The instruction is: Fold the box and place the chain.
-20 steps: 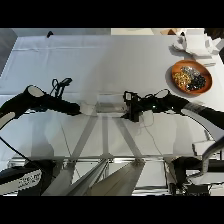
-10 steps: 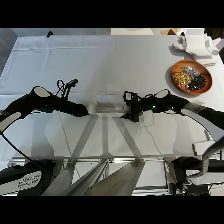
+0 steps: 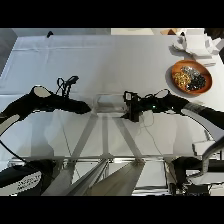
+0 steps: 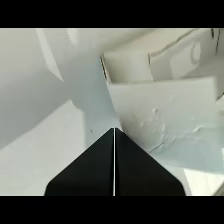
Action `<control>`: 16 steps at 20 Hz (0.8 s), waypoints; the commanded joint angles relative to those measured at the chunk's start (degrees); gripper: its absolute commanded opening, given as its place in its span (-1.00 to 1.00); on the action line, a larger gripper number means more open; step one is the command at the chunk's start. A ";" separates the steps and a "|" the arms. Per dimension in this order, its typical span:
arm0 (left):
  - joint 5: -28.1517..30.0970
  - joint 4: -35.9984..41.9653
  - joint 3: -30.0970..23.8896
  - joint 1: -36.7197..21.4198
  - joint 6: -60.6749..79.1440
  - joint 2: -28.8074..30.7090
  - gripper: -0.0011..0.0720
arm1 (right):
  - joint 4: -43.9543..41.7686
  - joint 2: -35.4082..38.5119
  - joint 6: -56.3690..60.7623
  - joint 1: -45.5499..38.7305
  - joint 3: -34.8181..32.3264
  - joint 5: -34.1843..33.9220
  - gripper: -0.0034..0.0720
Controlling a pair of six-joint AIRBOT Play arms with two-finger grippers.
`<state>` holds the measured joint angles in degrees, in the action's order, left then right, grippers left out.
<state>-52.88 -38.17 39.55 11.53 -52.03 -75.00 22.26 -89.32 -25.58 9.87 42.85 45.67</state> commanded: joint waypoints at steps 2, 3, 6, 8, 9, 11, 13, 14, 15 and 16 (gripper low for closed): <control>2.78 0.07 -0.02 0.11 -3.52 2.36 -0.84 | -0.02 0.02 0.02 0.00 0.02 0.02 0.15; 2.32 0.04 -0.02 0.13 -3.52 2.32 -0.56 | -0.02 0.02 0.00 0.00 0.02 0.02 0.15; 1.75 0.15 -0.02 0.13 -3.50 2.32 -0.01 | -0.02 0.02 0.02 0.00 0.04 0.02 0.15; 1.66 0.15 -0.02 0.13 -3.50 2.32 -0.01 | -0.02 0.02 0.02 0.00 0.04 0.02 0.15; 1.66 0.15 -0.02 0.13 -3.48 2.32 0.00 | -0.02 0.02 0.00 0.00 0.02 0.02 0.15; 1.66 0.15 -0.02 0.20 -3.41 2.32 0.00 | -0.02 0.02 0.02 0.00 0.02 0.02 0.15; 1.66 0.20 -0.02 0.68 -2.01 2.32 0.00 | -0.02 0.02 0.00 0.00 0.04 0.02 0.15; 1.75 0.24 -0.02 1.11 -1.53 2.32 0.00 | -0.02 0.02 0.00 0.00 0.02 0.02 0.15; 1.99 0.31 -0.02 1.60 -1.53 2.32 0.00 | -0.02 0.02 0.02 0.00 0.02 0.02 0.15; 2.32 0.31 -0.02 2.25 -1.38 2.32 0.03 | -0.02 0.02 0.00 0.00 0.02 0.02 0.15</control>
<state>-51.11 -37.93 39.55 12.71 -54.30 -72.73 22.26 -89.32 -25.58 9.87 42.87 45.67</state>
